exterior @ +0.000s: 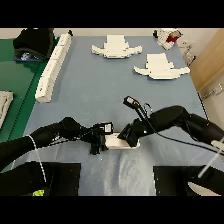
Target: Fold the box.
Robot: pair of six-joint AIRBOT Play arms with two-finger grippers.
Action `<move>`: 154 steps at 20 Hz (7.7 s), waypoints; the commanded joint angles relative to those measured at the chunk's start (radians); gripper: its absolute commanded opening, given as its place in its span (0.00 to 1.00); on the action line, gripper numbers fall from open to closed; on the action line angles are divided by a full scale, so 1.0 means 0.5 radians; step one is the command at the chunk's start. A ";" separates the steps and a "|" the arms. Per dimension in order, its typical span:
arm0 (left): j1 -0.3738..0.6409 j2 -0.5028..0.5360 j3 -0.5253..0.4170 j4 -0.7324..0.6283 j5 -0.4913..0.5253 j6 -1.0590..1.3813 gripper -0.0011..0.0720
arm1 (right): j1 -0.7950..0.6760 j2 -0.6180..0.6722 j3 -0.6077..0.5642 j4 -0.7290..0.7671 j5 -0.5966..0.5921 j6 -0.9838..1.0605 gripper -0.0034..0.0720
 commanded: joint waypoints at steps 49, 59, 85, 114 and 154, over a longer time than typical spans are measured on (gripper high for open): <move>-0.001 0.002 0.000 0.000 0.001 0.000 0.71 | 1.113 0.285 -0.047 -2.396 0.432 1.124 0.58; -0.001 0.002 0.000 0.000 0.001 0.000 0.71 | 1.112 0.314 -0.047 -2.403 0.487 1.123 0.58; -0.001 0.002 0.000 0.000 0.001 0.000 0.71 | 1.094 0.465 -0.040 -2.249 0.472 1.298 0.47; -0.001 0.002 0.000 0.000 0.002 0.000 0.71 | 0.909 0.402 -0.750 -1.489 1.585 2.401 0.05; 0.018 0.094 0.009 0.008 0.123 -0.140 0.71 | -0.832 -0.520 0.579 -1.279 -0.504 1.843 0.05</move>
